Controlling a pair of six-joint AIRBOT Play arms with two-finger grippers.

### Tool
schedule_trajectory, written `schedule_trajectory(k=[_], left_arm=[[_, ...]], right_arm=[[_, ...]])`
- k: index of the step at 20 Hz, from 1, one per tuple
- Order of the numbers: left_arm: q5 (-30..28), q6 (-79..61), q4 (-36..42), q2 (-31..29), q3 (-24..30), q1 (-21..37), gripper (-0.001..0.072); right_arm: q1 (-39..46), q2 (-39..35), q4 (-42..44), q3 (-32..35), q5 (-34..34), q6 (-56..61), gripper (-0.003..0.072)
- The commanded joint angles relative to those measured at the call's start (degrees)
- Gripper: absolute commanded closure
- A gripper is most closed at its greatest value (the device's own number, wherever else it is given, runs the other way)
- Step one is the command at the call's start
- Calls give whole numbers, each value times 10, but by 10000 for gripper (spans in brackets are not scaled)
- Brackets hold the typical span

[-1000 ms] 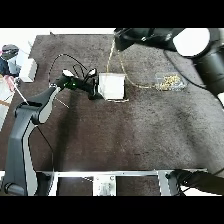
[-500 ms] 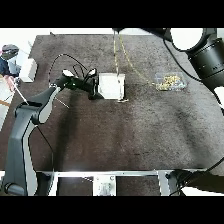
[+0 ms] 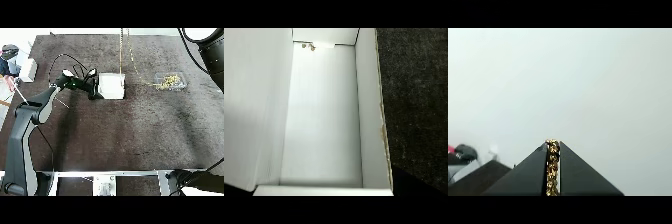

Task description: Fold the box and place the chain.

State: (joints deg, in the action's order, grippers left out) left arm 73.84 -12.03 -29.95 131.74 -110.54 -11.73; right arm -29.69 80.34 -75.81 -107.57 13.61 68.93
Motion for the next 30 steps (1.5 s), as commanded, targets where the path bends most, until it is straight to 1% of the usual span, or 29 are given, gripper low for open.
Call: schedule_trajectory(k=[1,3,10,11,12,15,17,18,21,23,27,28,29,30], left_arm=[[0,0,0,0,0,1,264],[0,0,0,0,0,1,265],[-2,0,0,0,0,1,264],[-2,0,0,0,0,1,264],[-2,0,0,0,0,1,264],[-2,0,0,0,0,1,264],[-2,0,0,0,0,1,264],[-2,0,0,0,0,1,265],[-2,0,0,0,0,1,264],[-2,0,0,0,0,1,265],[-3,0,0,0,0,1,264],[-3,0,0,0,0,1,265],[-3,0,0,0,0,1,265],[-4,0,0,0,0,1,264]], right_arm=[[0,1,-1,-4,-47,-5,681],[0,1,-6,-4,-66,-6,681],[0,2,6,-4,-55,-5,680],[0,3,6,-4,-39,-5,681],[0,4,6,-4,-7,-5,680],[2,7,4,6,115,-3,680],[7,12,3,28,167,4,680],[8,16,2,42,182,13,681],[10,23,2,104,185,33,680],[10,24,2,157,174,34,680],[16,24,2,247,116,93,679],[21,27,2,262,102,105,679],[29,34,2,266,104,121,675],[38,42,3,266,112,131,527]])
